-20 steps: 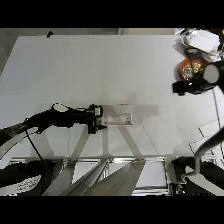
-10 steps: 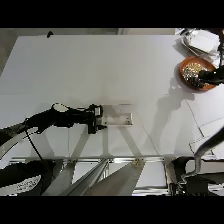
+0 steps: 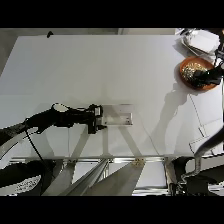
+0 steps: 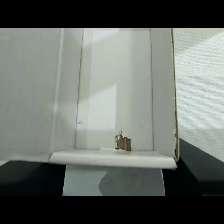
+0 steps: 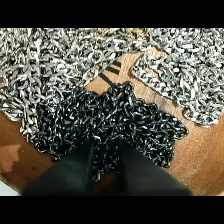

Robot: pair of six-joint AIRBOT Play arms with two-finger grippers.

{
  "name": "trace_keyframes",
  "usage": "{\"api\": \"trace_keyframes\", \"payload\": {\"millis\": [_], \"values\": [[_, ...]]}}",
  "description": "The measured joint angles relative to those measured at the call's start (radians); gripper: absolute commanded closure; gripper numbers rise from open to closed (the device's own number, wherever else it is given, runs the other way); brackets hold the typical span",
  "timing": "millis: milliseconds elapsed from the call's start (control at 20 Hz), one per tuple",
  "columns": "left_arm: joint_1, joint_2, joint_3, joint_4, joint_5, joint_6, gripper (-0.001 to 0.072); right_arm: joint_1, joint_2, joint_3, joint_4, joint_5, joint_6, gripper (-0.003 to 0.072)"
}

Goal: Fold the box and place the chain.

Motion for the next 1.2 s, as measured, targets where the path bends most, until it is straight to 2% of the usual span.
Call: {"api": "trace_keyframes", "payload": {"millis": [500,650,950,1200], "values": [[0.0,0.0,0.0,0.0,0.0,0.0,0.0416,0.0,-0.002,0.002,0.009,0.054,0.023,0.0668],[0.0,0.0,0.0,0.0,0.0,0.0,0.0416,0.0,0.045,0.003,0.011,0.087,0.011,0.0668],[0.0,0.0,0.0,0.0,0.0,0.0,0.0416,0.0,0.312,0.003,0.087,0.22,-0.127,0.0668],[0.0,0.0,0.0,0.0,0.0,0.0,0.0416,0.0,0.595,0.003,0.254,0.337,-0.213,0.0668]]}}
